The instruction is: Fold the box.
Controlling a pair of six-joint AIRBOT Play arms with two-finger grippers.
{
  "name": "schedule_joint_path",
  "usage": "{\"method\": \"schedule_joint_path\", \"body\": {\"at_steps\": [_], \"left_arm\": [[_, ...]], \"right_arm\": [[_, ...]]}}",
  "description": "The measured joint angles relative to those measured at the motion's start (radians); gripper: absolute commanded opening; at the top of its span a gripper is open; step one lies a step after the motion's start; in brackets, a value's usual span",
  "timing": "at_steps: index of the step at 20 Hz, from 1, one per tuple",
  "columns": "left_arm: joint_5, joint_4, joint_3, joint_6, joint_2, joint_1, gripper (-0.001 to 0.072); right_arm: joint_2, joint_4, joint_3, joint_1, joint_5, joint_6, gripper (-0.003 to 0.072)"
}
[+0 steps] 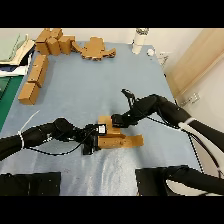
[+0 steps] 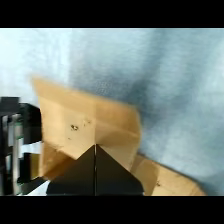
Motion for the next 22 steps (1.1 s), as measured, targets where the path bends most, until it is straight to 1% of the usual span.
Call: {"method": "schedule_joint_path", "body": {"at_steps": [2,5,12,14,16,19,22], "left_arm": [[0.000,0.000,0.000,0.000,0.000,0.000,0.0462],[0.000,0.000,0.000,0.000,0.000,0.000,0.0462],[0.000,0.000,0.000,0.000,0.000,0.000,0.0462],[0.000,0.000,0.000,0.000,0.000,0.000,0.0462],[0.000,0.000,0.000,0.000,0.000,0.000,0.0462],[0.000,0.000,0.000,0.000,0.000,0.000,0.0462],[0.000,0.000,0.000,0.000,0.000,0.000,0.0462]], "right_arm": [[-0.058,-0.014,0.009,0.001,0.000,-0.040,0.0003],[-0.108,-0.025,0.014,0.004,0.007,-0.093,0.0003],[-0.124,-0.033,0.018,0.005,0.008,-0.170,0.0002],[-0.095,-0.033,0.023,0.003,0.005,-0.181,0.0002],[-0.040,-0.046,0.027,-0.003,0.000,-0.188,0.0002],[0.080,-0.088,0.030,-0.007,-0.025,-0.193,0.0002],[0.208,-0.122,0.021,-0.007,-0.096,-0.208,0.0002]]}}
